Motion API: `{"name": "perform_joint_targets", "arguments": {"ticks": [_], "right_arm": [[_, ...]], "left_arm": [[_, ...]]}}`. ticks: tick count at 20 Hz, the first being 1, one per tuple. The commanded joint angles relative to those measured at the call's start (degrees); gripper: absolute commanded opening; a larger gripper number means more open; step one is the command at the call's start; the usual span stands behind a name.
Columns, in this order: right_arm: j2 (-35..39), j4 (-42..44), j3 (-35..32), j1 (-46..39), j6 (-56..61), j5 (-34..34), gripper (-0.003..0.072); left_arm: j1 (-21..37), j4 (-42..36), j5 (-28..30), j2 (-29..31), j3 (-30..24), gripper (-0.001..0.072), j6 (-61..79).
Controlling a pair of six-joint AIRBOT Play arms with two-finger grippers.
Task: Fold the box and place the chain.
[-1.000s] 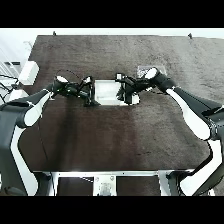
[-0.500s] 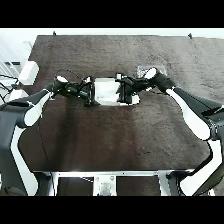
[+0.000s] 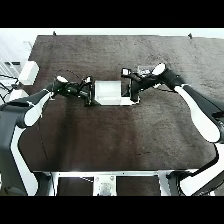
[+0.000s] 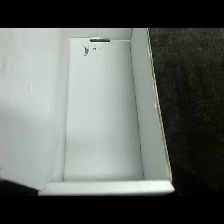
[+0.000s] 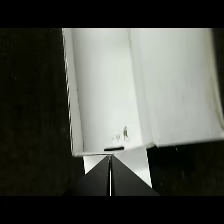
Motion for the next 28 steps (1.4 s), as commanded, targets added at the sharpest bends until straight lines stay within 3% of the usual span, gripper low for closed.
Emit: {"name": "perform_joint_targets", "arguments": {"ticks": [1,6,11,19,28], "right_arm": [[4.15,-3.04,0.07,-2.4,7.1,3.26,0.0015],[7.23,-0.79,-0.24,-12.31,26.58,3.21,0.0015],[6.27,8.41,-6.84,-21.84,39.82,-0.26,0.0014],[-1.9,8.61,-9.16,-19.67,44.81,-0.7,0.0014],[-3.56,12.81,-9.05,-10.32,45.4,-3.63,0.0016]], "left_arm": [[0.07,0.04,0.04,0.02,0.02,0.0481,0.04],[0.07,0.04,0.24,0.02,0.02,0.0481,0.04],[0.04,0.04,0.24,0.02,0.02,0.0481,0.04],[0.04,0.04,0.26,0.02,0.02,0.0481,0.04],[0.04,0.04,0.26,0.02,0.02,0.0481,0.04]]}}
